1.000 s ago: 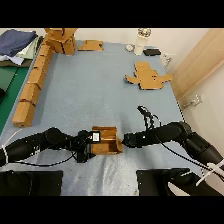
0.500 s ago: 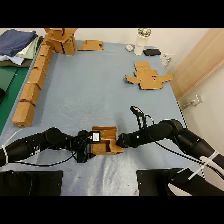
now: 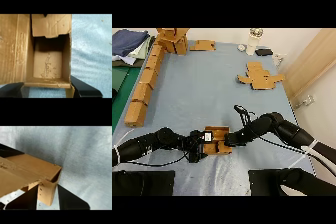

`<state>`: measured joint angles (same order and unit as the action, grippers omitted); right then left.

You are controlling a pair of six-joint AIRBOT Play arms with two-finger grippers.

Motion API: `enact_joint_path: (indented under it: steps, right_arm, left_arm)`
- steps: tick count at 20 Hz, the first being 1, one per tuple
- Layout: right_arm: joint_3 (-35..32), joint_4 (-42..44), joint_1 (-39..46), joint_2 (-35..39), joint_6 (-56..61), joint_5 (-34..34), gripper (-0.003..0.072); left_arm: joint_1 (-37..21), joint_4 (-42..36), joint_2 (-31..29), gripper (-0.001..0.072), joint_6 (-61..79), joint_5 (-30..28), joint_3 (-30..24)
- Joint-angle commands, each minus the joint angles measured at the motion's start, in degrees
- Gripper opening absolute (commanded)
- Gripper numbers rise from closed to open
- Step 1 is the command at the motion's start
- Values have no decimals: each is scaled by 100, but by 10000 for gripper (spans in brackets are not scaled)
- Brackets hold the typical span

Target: Fold the box.

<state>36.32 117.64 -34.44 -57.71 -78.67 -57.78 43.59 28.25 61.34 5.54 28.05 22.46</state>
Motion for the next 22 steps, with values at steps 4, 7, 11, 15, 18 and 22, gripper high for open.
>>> enact_joint_path:
  steps: [4,7,11,15,18,22]
  right_arm:
    - [588,-1353,-662,-476,1405,-658,367]
    - [938,-1635,-962,-680,2033,-802,367]
    - [1327,-1637,-1386,-1126,2697,-892,367]
    - [1569,-1808,-1567,-1731,3311,-1276,367]
    - [1600,-1845,-1567,-1989,3480,-1325,327]
    - [1598,-1934,-1569,-2083,3515,-1331,3]
  left_arm:
    - [0,0,-2,469,-2,0,-2]
    - [0,0,-2,469,-2,0,-2]
    - [0,0,-2,470,-2,0,-2]
    - [0,0,-2,469,-2,0,-2]
    - [0,2,-2,470,-2,-2,-2]
    - [0,0,-2,470,-2,-2,-2]
